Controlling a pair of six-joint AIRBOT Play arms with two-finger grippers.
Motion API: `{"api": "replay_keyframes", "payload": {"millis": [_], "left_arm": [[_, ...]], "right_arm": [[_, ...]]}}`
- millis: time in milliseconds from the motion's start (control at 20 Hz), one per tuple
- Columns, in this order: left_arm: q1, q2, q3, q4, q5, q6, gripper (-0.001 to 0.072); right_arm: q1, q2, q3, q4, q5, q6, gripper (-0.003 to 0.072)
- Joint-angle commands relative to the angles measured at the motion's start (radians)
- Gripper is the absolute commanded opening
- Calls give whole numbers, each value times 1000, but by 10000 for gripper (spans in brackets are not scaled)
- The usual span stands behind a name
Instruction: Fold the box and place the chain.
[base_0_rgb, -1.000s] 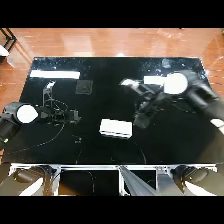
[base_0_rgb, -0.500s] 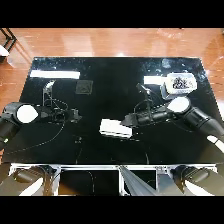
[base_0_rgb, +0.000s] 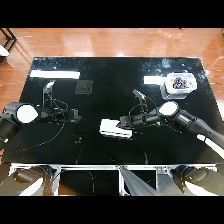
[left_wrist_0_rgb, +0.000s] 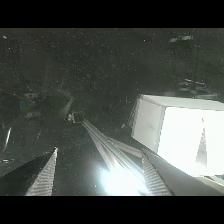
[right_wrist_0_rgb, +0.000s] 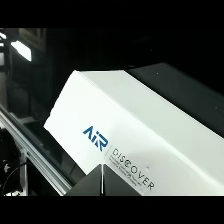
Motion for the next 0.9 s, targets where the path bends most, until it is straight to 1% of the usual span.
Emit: {"api": "replay_keyframes", "payload": {"millis": [0, 350, 500, 600, 700, 800, 850], "left_arm": [[0, -1, 0, 0, -1, 0, 630], [0, -1, 0, 0, -1, 0, 630], [0, -1, 0, 0, -1, 0, 630], [0, -1, 0, 0, -1, 2, 630], [0, -1, 2, 0, 1, 8, 630], [0, -1, 2, -3, 8, 47, 630], [1, -2, 2, -29, -4, 80, 630]], "right_arm": [[3, -17, -3, -36, -2, 31, 21], [46, -65, -3, -50, -14, 28, 21], [38, -65, -2, -48, -14, 17, 21], [6, -50, 11, -45, 29, -8, 21], [-39, -1, 40, -45, 110, -29, 21], [-99, 89, 59, -45, 186, -31, 21], [-137, 142, 61, -46, 218, -32, 21]]}}
